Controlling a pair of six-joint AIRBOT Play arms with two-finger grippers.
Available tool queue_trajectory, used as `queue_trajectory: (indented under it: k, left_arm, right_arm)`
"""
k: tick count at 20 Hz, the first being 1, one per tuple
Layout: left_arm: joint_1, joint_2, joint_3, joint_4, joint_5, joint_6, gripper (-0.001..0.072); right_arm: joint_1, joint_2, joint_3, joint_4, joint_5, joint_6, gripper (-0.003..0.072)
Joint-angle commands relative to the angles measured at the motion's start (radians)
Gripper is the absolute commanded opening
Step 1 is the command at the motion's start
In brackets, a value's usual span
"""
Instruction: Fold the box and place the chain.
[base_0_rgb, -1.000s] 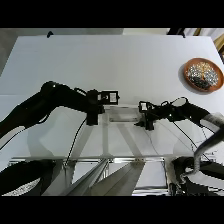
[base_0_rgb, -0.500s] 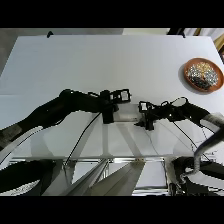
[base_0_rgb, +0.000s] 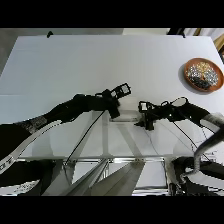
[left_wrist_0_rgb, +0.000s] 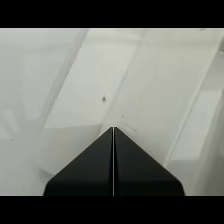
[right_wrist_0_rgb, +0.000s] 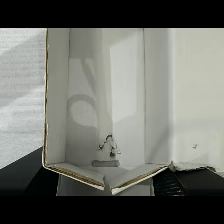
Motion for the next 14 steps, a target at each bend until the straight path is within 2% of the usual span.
queue_trajectory:
  k: [1,5,10,14]
  left_arm:
    - [0.000,-0.008,0.000,0.005,0.001,-0.031,0.0005]
    - [0.025,0.056,0.000,0.040,0.016,-0.030,0.0005]
    - [0.104,0.165,-0.006,0.104,0.177,-0.027,0.0004]
    - [0.169,0.237,-0.081,0.091,0.251,0.027,0.0005]
  right_arm:
    - [0.000,-0.001,0.001,0.000,0.000,0.000,0.0317]
    - [0.000,-0.001,0.001,0.000,0.000,0.000,0.0317]
    - [0.000,-0.001,0.001,0.000,0.000,0.000,0.0317]
    - [0.000,-0.001,0.001,0.000,0.000,0.000,0.0317]
